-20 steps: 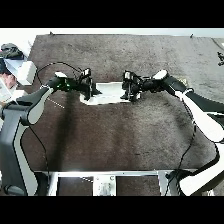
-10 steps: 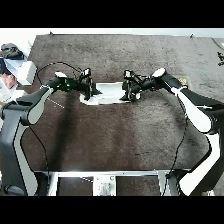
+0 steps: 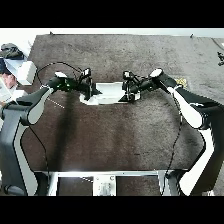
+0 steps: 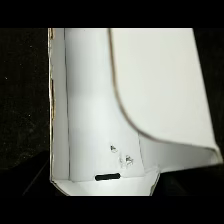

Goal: Fold the box and place the chain.

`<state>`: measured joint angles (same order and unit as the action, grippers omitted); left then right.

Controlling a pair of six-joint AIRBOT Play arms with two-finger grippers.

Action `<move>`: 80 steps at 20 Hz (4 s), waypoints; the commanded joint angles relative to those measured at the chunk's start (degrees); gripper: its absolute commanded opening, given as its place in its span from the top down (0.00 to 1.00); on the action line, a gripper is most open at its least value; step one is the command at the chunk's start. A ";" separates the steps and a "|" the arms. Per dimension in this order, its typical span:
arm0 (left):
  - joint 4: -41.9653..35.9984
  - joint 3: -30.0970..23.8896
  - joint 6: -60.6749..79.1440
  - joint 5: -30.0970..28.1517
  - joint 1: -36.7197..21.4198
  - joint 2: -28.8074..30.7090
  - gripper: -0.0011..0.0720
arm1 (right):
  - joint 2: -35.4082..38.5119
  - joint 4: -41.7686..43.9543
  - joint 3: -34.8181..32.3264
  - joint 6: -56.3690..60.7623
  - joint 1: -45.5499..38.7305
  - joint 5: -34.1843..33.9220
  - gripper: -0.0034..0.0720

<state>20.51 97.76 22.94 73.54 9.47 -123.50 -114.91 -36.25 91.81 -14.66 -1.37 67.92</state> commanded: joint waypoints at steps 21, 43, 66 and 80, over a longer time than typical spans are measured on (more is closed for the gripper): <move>0.00 -0.02 0.00 -0.04 0.00 -0.02 0.97 | -2.38 0.50 1.14 -3.56 0.72 0.02 0.20; 0.00 -0.02 0.00 -0.04 0.00 -0.02 0.97 | -3.19 0.50 1.14 -3.80 0.70 -0.85 0.25; -0.24 -0.02 -1.46 1.22 0.00 -0.02 0.97 | -3.19 0.50 1.14 -3.78 0.70 -0.81 0.25; 0.04 1.03 -7.56 6.80 -5.88 4.48 0.56 | -3.19 0.50 1.14 -3.78 0.70 -0.83 0.25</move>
<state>19.84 98.37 17.82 77.67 5.80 -120.22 -118.08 -35.77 92.92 -18.46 -0.69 67.09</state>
